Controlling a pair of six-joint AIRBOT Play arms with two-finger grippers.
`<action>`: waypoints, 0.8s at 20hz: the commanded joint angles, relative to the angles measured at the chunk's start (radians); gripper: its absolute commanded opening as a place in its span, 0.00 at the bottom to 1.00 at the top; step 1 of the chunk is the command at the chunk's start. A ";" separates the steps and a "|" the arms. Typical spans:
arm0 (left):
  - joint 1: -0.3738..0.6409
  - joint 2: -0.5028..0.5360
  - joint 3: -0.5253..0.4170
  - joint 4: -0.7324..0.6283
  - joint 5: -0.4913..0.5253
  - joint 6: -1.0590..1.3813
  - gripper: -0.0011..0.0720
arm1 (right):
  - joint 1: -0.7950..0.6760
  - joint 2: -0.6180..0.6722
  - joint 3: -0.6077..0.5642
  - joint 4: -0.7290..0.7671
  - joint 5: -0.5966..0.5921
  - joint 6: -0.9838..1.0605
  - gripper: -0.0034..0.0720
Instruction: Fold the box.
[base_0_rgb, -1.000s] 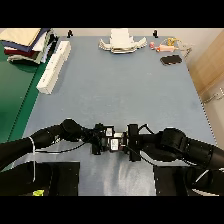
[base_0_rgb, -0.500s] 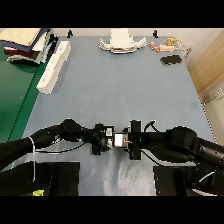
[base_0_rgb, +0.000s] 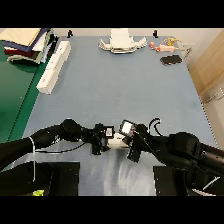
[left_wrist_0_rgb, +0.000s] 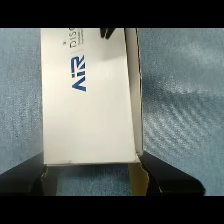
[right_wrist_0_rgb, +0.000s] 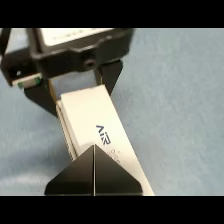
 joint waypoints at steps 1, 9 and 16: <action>0.000 0.000 0.000 0.000 0.000 0.000 0.72 | 0.002 0.041 -0.108 0.003 0.279 0.156 0.05; 0.000 0.000 0.000 0.000 0.000 0.000 0.72 | 0.002 0.042 -0.230 0.072 0.389 0.157 0.05; 0.000 0.000 0.000 0.000 0.000 0.000 0.72 | 0.041 0.041 -0.347 0.195 0.578 0.157 0.05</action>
